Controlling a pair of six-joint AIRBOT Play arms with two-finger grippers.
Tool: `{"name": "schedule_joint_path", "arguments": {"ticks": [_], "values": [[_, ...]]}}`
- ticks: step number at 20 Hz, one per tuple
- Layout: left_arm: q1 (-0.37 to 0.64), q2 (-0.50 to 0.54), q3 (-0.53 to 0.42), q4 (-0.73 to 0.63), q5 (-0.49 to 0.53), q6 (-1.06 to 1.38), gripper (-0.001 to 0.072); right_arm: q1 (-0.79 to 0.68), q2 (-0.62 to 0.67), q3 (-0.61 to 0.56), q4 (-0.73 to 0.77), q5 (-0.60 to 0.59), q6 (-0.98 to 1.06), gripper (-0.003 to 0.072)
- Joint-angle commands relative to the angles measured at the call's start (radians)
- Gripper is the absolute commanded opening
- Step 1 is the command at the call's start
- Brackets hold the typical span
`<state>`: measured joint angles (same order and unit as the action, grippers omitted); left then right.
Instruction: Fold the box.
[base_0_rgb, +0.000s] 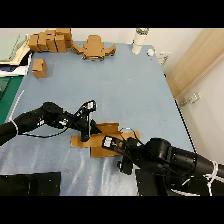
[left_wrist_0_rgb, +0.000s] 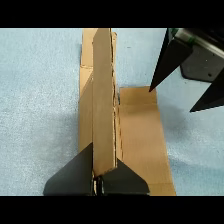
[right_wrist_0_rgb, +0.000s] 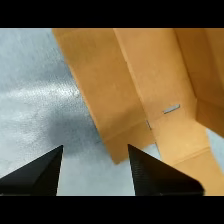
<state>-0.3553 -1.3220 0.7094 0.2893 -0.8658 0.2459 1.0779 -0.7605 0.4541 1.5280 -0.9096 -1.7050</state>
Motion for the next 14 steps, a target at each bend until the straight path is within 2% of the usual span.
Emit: {"name": "schedule_joint_path", "arguments": {"ticks": [1,6,10,14], "values": [[0.0,0.0,0.0,0.0,0.0,0.0,0.0012,0.034,-0.05,-0.024,-0.103,0.095,-0.024,0.0599],[0.0,-0.001,0.0,0.0,0.001,0.0,0.0012,0.034,-0.088,-0.023,-0.221,0.214,0.018,0.0578],[0.0,0.0,0.0,0.0,0.0,0.0,0.0012,0.034,-0.085,-0.022,-0.334,0.212,0.149,0.0578],[0.0,0.0,0.0,0.0,0.0,0.0,0.0012,0.034,-0.041,-0.008,-0.34,0.201,0.198,0.0578]]}}
